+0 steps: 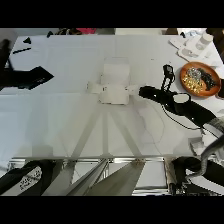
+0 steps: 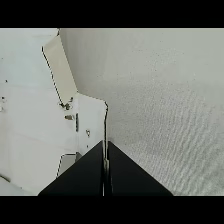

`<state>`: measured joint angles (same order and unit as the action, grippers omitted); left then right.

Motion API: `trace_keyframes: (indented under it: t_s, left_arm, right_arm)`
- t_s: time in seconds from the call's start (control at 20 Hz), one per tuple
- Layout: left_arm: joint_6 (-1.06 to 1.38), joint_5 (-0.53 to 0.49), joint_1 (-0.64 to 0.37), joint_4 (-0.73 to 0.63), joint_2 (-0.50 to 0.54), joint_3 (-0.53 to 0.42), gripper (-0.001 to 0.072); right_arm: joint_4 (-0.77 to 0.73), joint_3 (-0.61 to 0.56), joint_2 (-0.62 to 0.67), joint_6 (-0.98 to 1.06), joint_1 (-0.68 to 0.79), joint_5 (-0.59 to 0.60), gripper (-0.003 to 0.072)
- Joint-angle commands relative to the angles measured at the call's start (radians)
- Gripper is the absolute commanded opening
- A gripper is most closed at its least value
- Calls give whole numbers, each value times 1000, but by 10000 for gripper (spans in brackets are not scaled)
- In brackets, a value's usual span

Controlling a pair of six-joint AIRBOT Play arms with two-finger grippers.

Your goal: Fold the box and place the chain.

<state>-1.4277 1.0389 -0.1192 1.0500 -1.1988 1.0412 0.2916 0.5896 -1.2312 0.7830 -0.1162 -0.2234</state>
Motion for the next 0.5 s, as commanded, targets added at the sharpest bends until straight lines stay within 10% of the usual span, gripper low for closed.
trace_keyframes:
  t_s: [0.0,0.45]
  left_arm:
    - [19,105,77,24,-224,166,349]
    - [714,207,245,-359,-602,599,526]
  right_arm:
    - [0,0,1,0,-1,0,18]
    - [0,0,1,0,-1,0,18]
